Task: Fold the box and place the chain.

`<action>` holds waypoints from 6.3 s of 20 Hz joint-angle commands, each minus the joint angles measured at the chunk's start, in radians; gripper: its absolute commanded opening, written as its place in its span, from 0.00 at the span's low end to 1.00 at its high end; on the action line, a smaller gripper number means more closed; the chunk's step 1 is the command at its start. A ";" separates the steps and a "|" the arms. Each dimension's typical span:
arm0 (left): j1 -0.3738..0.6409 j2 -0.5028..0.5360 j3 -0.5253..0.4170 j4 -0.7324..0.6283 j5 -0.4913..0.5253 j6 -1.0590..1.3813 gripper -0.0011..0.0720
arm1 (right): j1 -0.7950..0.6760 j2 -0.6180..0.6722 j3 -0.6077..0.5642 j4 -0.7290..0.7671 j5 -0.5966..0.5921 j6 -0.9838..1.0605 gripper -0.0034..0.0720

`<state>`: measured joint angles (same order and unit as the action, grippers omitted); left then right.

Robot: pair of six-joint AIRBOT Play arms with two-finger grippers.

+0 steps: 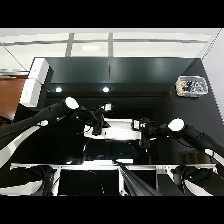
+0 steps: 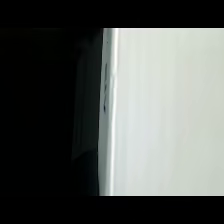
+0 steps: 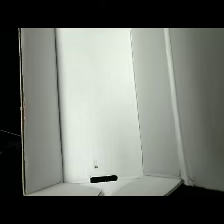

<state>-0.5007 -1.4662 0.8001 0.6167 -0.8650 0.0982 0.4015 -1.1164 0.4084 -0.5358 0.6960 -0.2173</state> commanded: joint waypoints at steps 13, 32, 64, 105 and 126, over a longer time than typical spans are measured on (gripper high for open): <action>0.000 -0.003 0.000 0.000 0.000 0.000 0.05 | 0.013 -0.027 0.013 -0.021 -0.029 0.034 0.93; 0.029 0.069 0.002 0.037 -0.038 -0.116 0.61 | 0.013 -0.029 0.014 -0.021 -0.026 0.034 0.66; -0.029 0.049 -0.080 -0.161 0.109 -0.542 0.05 | 0.013 -0.029 0.014 -0.021 -0.026 0.034 0.60; -0.145 0.288 -0.235 0.018 0.214 -0.415 0.31 | 0.013 -0.029 0.014 -0.021 -0.026 0.034 0.26; -0.137 0.244 -0.224 0.001 0.236 -0.330 0.60 | 0.013 -0.029 0.014 -0.021 -0.027 0.034 0.26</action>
<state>-0.6437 -1.2270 0.5682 0.5953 -0.6224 -0.2253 0.4141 -1.1458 0.4217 -0.5568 0.6682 -0.1833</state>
